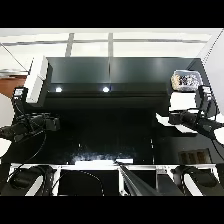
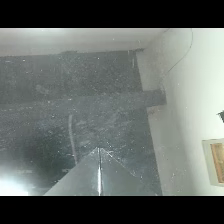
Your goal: Fold the box and place the chain.
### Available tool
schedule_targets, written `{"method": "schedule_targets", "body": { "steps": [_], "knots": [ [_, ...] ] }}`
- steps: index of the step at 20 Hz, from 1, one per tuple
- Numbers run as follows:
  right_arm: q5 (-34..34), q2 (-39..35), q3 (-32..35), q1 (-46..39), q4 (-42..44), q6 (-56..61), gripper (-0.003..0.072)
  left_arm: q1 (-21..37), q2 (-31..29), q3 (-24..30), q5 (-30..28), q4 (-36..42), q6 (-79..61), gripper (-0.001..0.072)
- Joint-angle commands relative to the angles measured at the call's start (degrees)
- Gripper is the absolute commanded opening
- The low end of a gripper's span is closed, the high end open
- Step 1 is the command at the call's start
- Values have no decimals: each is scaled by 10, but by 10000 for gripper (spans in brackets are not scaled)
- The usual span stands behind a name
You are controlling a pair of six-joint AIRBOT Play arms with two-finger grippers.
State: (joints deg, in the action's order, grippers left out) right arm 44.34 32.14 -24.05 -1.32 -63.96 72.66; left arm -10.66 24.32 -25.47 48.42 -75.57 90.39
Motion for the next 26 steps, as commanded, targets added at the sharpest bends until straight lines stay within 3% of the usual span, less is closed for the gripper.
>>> {"method": "schedule_targets", "body": {
  "steps": [1, 8, 9, 10, 11, 12, 15, 19, 22, 23, 26],
  "knots": [
    [0, -1, 0, 0, 0, 0, 38, 0, 0, 0, 0, 0, 0, 29],
    [-71, -1, 0, 0, 14, 1, 41, 0, 0, 0, -49, 0, 0, 29],
    [-73, -1, 0, 0, 16, 3, 289, 0, 0, 0, -54, 0, 0, 37],
    [-74, -1, 0, 0, 12, 10, 713, 0, 0, 0, -57, 0, 1, 232],
    [-75, -1, 0, -1, 1, 18, 709, 0, 0, 0, -57, 0, 1, 618],
    [-75, -1, 0, -5, -16, 28, 709, 1, 0, 0, -56, -1, 3, 705],
    [-45, -1, -13, -88, -134, 128, 708, 1, 0, 0, -56, -2, 3, 704],
    [-47, 9, -48, -321, -231, 139, 707, 0, 0, 0, -57, -2, 3, 703],
    [-123, 71, -66, -451, -179, 188, 706, 0, 0, 0, -65, -2, 2, 703],
    [-120, 108, -79, -476, -150, 186, 706, 0, 0, 0, -68, -3, 2, 703],
    [-11, 245, -173, -535, -92, 119, 707, 0, 0, 0, -78, -3, 2, 703]
  ]
}}
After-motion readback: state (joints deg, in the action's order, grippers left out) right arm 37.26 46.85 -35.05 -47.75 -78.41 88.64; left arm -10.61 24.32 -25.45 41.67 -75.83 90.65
